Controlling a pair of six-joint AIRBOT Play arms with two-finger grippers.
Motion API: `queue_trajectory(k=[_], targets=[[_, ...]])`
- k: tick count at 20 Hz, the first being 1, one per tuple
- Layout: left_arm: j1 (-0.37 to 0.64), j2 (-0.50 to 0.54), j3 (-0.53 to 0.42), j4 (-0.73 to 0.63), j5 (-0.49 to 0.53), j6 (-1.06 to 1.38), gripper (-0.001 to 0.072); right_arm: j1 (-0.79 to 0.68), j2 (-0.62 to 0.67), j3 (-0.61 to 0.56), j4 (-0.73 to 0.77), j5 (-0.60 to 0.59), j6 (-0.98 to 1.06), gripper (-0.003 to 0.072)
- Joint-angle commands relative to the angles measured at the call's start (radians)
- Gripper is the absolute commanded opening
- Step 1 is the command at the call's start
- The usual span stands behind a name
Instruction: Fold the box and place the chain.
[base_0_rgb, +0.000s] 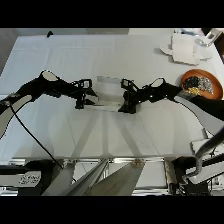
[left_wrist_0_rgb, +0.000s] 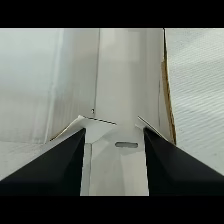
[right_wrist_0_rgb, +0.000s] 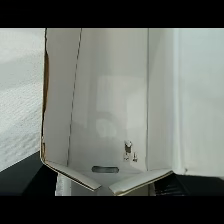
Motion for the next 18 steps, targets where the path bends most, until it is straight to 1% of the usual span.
queue_trajectory(k=[1,2,3,4,8,9,11,13,15,16,18], targets=[[-0.001,0.000,0.000,-0.002,-0.002,-0.003,0.0375,0.001,0.001,0.000,0.001,0.000,0.002,0.0528],[0.000,0.001,0.000,-0.001,0.002,-0.003,0.0281,0.001,0.001,0.000,0.001,0.000,0.002,0.0528],[0.003,0.005,0.000,-0.001,0.011,-0.003,0.0112,0.001,0.001,0.000,0.001,0.000,0.002,0.0528],[0.010,0.014,0.000,0.000,0.023,-0.003,0.0009,0.001,0.001,0.000,0.001,0.000,0.002,0.0528],[0.078,0.076,0.000,-0.001,0.035,-0.007,0.0012,0.001,0.001,0.000,0.001,0.000,0.002,0.0528],[0.104,0.102,0.000,-0.001,0.036,-0.032,0.0012,0.001,0.001,0.000,0.001,0.000,0.002,0.0528],[0.164,0.153,0.000,-0.002,0.035,-0.172,0.0012,0.001,0.001,0.000,0.001,0.000,0.002,0.0528],[0.231,0.189,0.000,0.001,0.038,-0.455,0.0009,0.001,0.001,0.000,0.001,0.000,0.002,0.0528],[0.279,0.192,-0.005,0.041,0.071,-0.837,0.0010,0.001,0.001,0.000,0.001,0.000,0.002,0.0528],[0.289,0.187,-0.016,0.093,0.082,-1.003,0.0007,0.001,0.001,0.000,0.001,0.000,0.002,0.0528],[0.280,0.166,-0.042,0.218,0.061,-1.183,0.0006,0.001,0.001,0.000,0.001,0.000,0.002,0.0528]])
